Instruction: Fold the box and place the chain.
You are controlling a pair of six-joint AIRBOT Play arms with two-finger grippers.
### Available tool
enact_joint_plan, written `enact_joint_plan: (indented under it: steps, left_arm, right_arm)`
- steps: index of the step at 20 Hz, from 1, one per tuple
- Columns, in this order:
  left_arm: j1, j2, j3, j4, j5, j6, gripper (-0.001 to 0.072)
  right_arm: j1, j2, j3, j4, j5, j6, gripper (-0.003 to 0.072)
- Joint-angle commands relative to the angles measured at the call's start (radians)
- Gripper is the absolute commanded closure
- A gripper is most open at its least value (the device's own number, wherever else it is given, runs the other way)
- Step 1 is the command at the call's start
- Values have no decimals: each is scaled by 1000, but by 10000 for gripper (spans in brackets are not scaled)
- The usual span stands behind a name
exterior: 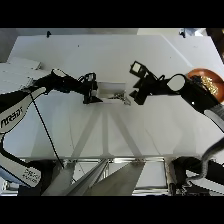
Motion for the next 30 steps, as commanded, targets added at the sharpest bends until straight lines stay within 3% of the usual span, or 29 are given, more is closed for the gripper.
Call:
enact_joint_plan:
  steps: [1, 6, 12, 13, 15, 19, 23, 28, 30]
  left_arm:
    - [0, 0, 0, 0, 0, 1, 297]
    - [0, 0, 0, 0, 0, 0, 297]
    - [0, 0, 0, 0, 0, 0, 297]
    - [0, 0, 0, 0, 0, 0, 297]
    - [0, 0, 0, 0, 0, 0, 297]
    - [0, 0, 0, 0, 0, 0, 297]
    - [0, 0, 0, 0, 0, 0, 297]
    - [0, 0, 0, 0, 0, 0, 297]
    - [0, 0, 0, 0, 0, 0, 297]
  right_arm:
    - [2, -37, -79, -35, -2, -75, 240]
    - [65, -133, -86, 54, -130, -82, 240]
    - [132, -183, -86, 60, -241, -102, 250]
    - [132, -194, -86, 61, -253, -98, 282]
    - [132, -202, -86, 49, -245, -57, 442]
    - [132, -199, -86, 2, -200, 0, 674]
    - [132, -161, -86, -58, -174, 35, 674]
    - [132, -84, -86, -247, -154, 167, 674]
    - [132, -47, -86, -245, -160, 184, 674]
